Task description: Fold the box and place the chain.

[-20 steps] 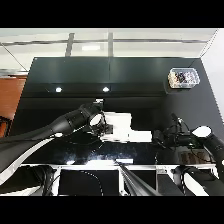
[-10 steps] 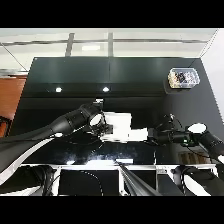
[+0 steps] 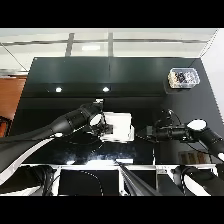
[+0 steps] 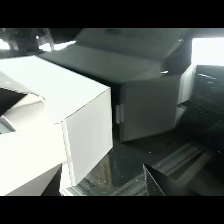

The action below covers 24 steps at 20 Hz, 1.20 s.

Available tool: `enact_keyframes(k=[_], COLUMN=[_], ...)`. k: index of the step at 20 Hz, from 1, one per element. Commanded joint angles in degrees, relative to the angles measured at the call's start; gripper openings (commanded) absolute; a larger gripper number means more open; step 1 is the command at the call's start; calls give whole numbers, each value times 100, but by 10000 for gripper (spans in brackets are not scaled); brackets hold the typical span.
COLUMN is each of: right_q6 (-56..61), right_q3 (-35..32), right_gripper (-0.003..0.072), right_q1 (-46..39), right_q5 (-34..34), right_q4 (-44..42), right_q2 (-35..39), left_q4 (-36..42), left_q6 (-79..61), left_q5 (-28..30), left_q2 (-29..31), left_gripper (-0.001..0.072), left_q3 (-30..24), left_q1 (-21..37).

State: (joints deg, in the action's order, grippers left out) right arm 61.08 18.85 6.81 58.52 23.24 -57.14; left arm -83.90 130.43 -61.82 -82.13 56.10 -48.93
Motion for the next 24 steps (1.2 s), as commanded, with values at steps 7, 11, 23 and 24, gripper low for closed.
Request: enact_keyframes(k=[7, 11, 23, 24], right_q6=[1167, 3421, 6946, 7130], right_q3=[595, 1099, 3038, 3038], right_gripper=[580, 551, 342, 340], right_q1=[1705, 2459, 3781, 3805], right_q5=[-1725, -1882, -131, -74], right_q4=[697, 2564, 5556, 5611], right_q2=[-4, -153, -1537, -1563], left_q4=[0, 0, 0, 0], left_q6=[0, 0, 0, 2], left_q5=[2, 4, -28, -26], left_q2=[4, 4, 4, 4], left_gripper=[30, 30, 30, 30], left_q3=[2, 2, 2, 2], left_q1=[4, 4, 4, 4])
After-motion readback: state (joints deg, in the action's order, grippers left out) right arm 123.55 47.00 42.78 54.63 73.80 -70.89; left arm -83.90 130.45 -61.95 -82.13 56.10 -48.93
